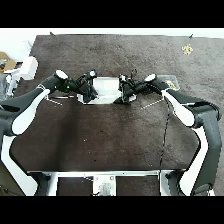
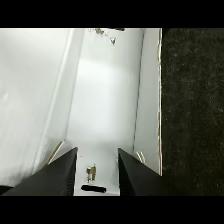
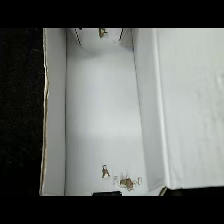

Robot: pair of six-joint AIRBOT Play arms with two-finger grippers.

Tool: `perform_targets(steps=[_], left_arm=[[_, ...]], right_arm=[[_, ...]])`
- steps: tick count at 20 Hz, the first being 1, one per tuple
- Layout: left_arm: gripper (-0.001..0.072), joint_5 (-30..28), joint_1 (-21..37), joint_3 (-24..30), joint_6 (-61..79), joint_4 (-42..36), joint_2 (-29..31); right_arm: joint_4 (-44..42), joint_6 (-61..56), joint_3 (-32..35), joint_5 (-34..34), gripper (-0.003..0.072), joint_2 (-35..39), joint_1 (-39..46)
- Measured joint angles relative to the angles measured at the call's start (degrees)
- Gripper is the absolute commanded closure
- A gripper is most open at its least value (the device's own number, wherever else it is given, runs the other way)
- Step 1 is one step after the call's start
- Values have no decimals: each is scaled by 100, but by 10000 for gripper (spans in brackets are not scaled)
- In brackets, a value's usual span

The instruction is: Fold the box and place the chain.

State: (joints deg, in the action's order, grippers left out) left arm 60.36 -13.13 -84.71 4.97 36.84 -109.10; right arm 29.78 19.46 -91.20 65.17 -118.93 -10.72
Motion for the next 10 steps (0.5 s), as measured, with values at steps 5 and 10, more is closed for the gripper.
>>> perform_targets(steps=[5,10], left_arm=[[130,-2,-2,0,15,-46,-4],[131,59,-2,-2,0,-2,-4]], right_arm=[[0,4,0,0,249,0,0],[0,7,0,0,248,0,0]])
